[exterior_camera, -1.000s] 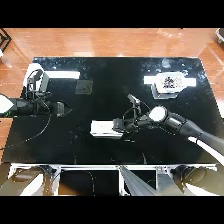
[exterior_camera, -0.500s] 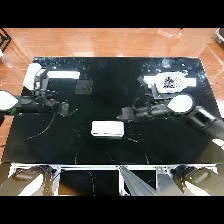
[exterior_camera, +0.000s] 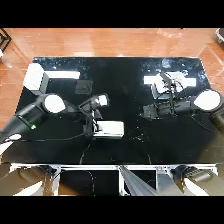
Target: Fold the box and place the chain.
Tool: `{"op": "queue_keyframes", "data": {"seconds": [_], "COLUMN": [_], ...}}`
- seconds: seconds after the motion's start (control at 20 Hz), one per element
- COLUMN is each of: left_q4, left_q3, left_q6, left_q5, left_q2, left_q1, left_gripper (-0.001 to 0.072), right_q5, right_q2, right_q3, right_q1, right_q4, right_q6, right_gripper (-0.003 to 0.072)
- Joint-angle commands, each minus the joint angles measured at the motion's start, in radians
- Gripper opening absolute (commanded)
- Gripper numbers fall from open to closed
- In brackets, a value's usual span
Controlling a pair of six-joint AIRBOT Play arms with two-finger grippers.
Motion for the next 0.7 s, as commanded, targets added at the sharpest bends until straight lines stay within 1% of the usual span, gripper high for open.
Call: {"op": "queue_keyframes", "data": {"seconds": [0.0, 0.15, 0.25, 0.65], "left_q4": [0.026, 0.040, 0.002, 0.003], "left_q3": [0.004, 0.004, 0.004, 0.004], "left_q6": [0.137, 0.136, 0.135, 0.133], "left_q5": [0.080, 0.065, 0.037, 0.047], "left_q2": [-0.029, -0.074, -0.091, -0.091], "left_q1": [-0.061, -0.055, -0.055, -0.035], "left_gripper": [0.0632, 0.0632, 0.0632, 0.0633], "right_q5": [0.012, -0.010, -0.017, -0.018], "right_q2": [0.005, 0.005, 0.005, 0.005], "right_q3": [0.001, 0.000, 0.000, -0.001], "right_q1": [-0.011, -0.011, -0.011, -0.011], "right_q4": [-0.021, -0.025, -0.027, -0.035], "right_q6": [0.003, 0.003, 0.003, 0.003], "right_gripper": [0.0020, 0.0020, 0.0020, 0.0020]}}
